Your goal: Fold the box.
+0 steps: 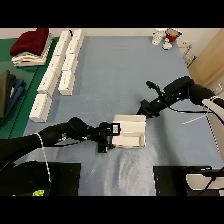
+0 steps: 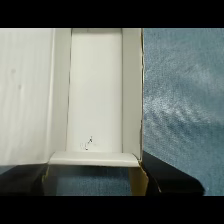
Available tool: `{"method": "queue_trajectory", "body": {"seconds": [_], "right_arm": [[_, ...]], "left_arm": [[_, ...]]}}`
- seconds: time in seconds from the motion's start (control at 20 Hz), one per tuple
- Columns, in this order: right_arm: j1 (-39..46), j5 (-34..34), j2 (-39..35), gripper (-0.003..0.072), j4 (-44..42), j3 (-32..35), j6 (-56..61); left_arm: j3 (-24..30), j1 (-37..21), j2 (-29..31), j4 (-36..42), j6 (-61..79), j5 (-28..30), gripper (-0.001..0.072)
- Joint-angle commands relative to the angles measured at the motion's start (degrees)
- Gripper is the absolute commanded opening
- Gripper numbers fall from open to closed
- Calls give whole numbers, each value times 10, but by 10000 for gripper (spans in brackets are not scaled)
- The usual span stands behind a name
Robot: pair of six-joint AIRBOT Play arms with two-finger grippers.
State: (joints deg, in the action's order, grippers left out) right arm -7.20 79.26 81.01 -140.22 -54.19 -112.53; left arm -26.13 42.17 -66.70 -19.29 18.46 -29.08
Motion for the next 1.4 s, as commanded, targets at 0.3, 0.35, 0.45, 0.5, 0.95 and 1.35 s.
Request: {"method": "queue_trajectory", "body": {"seconds": [0.3, 0.35, 0.45, 0.5, 0.95, 1.35], "right_arm": [[-94, -21, -90, 0, 15, 44, -81], [-106, -47, -115, 0, 21, 66, -88], [-132, -115, -171, 0, 23, 121, -113], [-146, -155, -199, 0, 23, 149, -124], [-259, -379, -396, 0, 23, 349, -176], [-279, -403, -418, 1, 68, 350, -177]], "left_arm": [[-1, 0, 0, 0, 0, 0, 353], [-1, 0, 0, 0, 0, 0, 353], [-1, 0, 0, 0, 0, 0, 353], [0, 0, 0, 0, 0, 0, 353], [-1, 0, 0, 0, 0, 0, 353], [0, 0, 0, 0, 0, 0, 353]]}}
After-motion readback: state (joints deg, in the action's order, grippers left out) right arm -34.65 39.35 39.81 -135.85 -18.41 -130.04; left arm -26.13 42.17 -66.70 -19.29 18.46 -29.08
